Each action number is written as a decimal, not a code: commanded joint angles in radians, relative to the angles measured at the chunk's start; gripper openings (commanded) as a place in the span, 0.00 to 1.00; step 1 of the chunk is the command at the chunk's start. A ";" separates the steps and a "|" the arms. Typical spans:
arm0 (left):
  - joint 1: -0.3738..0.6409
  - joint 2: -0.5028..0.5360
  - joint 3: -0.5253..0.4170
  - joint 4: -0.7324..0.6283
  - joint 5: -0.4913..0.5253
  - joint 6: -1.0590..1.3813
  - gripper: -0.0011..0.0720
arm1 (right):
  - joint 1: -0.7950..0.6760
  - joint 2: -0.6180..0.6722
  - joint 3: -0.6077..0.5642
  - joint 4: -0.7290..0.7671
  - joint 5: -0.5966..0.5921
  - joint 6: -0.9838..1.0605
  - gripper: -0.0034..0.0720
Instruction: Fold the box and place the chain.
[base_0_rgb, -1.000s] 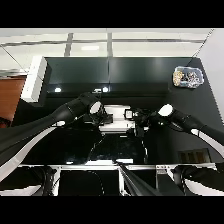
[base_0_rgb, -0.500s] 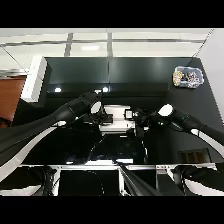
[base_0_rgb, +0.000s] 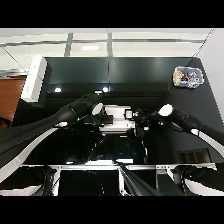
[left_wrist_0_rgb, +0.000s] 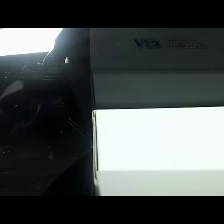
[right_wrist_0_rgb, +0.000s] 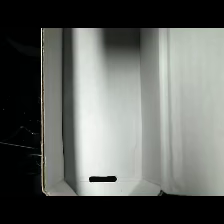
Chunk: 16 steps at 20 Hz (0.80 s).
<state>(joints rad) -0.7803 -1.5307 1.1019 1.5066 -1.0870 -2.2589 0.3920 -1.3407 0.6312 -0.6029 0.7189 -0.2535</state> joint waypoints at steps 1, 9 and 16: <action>-0.001 -0.001 0.000 0.000 0.005 0.000 0.05 | 0.001 0.000 -0.001 0.001 -0.003 0.000 0.84; -0.001 0.000 0.000 -0.001 0.002 0.000 0.05 | -0.032 0.121 -0.001 -0.115 0.069 0.053 0.87; -0.001 0.001 0.000 -0.001 0.003 0.000 0.05 | -0.036 0.141 -0.001 -0.105 0.093 0.067 0.59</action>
<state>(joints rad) -0.7807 -1.5307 1.1019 1.5063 -1.0836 -2.2581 0.3573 -1.2072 0.6296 -0.7074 0.7933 -0.1936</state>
